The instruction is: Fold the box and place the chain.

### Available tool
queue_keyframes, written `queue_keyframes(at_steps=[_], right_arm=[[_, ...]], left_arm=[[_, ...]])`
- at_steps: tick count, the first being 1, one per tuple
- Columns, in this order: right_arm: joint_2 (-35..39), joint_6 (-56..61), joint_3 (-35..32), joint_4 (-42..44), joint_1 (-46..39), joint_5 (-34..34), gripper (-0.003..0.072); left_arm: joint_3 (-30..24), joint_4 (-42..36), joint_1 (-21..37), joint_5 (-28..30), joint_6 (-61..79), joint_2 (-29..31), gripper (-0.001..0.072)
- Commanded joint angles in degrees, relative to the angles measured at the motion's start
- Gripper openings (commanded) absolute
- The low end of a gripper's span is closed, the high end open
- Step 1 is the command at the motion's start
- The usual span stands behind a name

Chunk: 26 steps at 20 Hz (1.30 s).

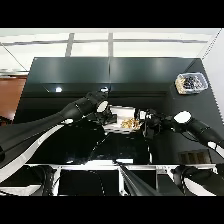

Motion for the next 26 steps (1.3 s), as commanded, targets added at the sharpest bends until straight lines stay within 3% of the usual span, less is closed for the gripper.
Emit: queue_keyframes(at_steps=[1, 15, 16, 17, 19, 21, 22, 26], right_arm=[[-0.70, 1.25, 0.13, 0.07, 0.09, 0.70, 0.0700], [-2.40, 6.71, 0.13, -1.25, 0.09, 1.20, 0.0694], [-2.38, 8.15, 0.13, -2.19, 0.09, 1.22, 0.0489], [-2.36, 9.35, 0.13, -2.80, 0.09, 1.25, 0.0332], [-2.08, 11.04, 0.15, -3.23, 0.09, 1.25, 0.0135], [-0.74, 12.66, 0.15, -3.34, 0.09, 1.20, 0.0122], [0.37, 13.51, 0.15, -3.54, 0.07, 1.16, 0.0019], [7.32, 25.18, 0.83, -4.87, -0.98, 1.25, 0.0026]], left_arm=[[0.00, 0.00, 0.04, 0.02, 0.00, 0.00, 0.0033], [0.00, 0.00, 0.04, 0.02, 0.00, 0.00, 0.0033], [0.00, 0.00, 0.04, 0.02, 0.00, 0.00, 0.0033], [0.00, 0.00, 0.04, 0.00, 0.00, 0.00, 0.0033], [0.00, 0.00, 0.04, -0.02, 0.00, 0.00, 0.0033], [0.00, 0.00, 0.04, -0.17, 0.00, 0.00, 0.0033], [0.00, 0.00, 0.04, -0.20, 0.00, 0.00, 0.0033], [0.00, 0.00, 0.04, -0.17, 0.00, 0.00, 0.0033]])
